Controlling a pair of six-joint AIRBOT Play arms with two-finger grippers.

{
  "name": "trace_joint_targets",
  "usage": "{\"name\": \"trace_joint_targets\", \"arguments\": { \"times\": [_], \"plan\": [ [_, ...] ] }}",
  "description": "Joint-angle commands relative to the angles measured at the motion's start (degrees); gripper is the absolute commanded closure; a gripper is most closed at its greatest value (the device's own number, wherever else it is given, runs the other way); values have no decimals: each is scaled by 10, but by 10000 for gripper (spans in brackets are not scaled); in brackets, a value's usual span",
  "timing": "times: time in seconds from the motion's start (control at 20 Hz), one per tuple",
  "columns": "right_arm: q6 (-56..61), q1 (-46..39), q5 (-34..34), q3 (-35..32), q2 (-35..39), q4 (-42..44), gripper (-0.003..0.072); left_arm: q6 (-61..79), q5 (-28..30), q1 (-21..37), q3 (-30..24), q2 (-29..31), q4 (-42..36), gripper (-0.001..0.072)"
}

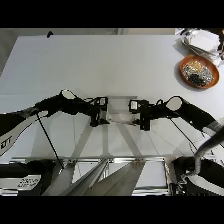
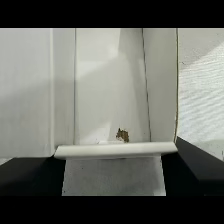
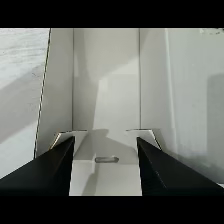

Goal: Fold the box and place the chain.

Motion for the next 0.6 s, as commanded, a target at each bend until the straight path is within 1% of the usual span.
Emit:
{"name": "trace_joint_targets", "arguments": {
  "times": [0.0,0.05,0.1,0.15,0.25,0.4,0.45,0.55],
  "plan": [
    [0,0,2,0,0,-1,336,0,1,0,0,1,0,436],
    [3,0,5,0,0,-4,572,0,1,0,0,0,0,436],
    [17,0,7,0,3,-19,663,0,1,0,0,0,0,436],
    [52,0,4,0,10,-39,664,0,1,0,0,0,0,436],
    [171,0,0,0,33,-117,663,0,1,0,0,0,0,436],
    [458,0,2,0,89,-254,664,0,1,0,0,0,0,436],
    [509,0,8,0,113,-282,664,0,1,0,0,0,0,436],
    [584,0,10,0,166,-311,664,0,1,0,0,0,0,436]
  ]
}}
